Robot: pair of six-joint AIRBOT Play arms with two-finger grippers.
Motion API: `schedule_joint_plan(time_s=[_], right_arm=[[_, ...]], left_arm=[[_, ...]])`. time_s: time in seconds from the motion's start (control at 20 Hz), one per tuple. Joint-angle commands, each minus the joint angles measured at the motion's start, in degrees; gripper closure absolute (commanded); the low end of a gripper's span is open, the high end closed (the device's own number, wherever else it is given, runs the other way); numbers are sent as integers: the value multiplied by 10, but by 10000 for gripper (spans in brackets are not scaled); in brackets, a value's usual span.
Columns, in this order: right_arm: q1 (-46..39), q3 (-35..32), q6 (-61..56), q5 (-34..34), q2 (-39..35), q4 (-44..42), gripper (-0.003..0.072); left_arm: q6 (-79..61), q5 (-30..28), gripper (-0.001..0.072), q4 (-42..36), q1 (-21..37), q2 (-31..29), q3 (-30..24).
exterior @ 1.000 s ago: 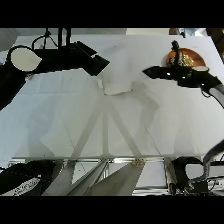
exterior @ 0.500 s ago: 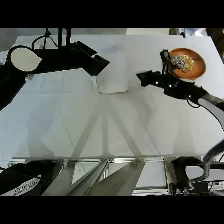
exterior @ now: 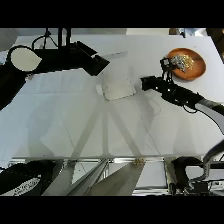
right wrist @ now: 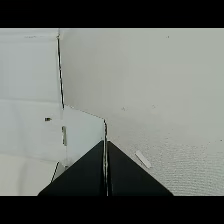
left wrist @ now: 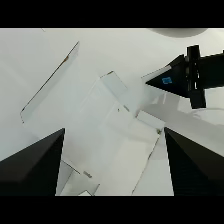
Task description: Fold the box and place the chain.
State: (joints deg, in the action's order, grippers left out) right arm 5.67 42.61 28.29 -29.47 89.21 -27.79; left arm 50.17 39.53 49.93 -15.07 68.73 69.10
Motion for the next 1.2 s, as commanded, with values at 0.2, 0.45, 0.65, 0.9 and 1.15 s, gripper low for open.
schedule_joint_plan(time_s=[0.2, 0.45, 0.65, 0.9, 1.15], right_arm=[[1, -7, 17, -17, 3, -50, 672], [1, -7, 17, -19, 3, -50, 672], [1, -7, 17, -20, 3, -50, 672], [1, -7, 17, -20, 3, -50, 672], [1, -7, 17, -20, 3, -50, 672]], left_arm=[[0, 0, 14, 0, 0, 0, 1], [0, 0, 14, 0, 0, 0, 1], [0, 0, 14, 0, 0, 0, 1], [0, 0, 14, 0, 0, 0, 1], [4, 0, 15, -13, 0, 0, 1]])
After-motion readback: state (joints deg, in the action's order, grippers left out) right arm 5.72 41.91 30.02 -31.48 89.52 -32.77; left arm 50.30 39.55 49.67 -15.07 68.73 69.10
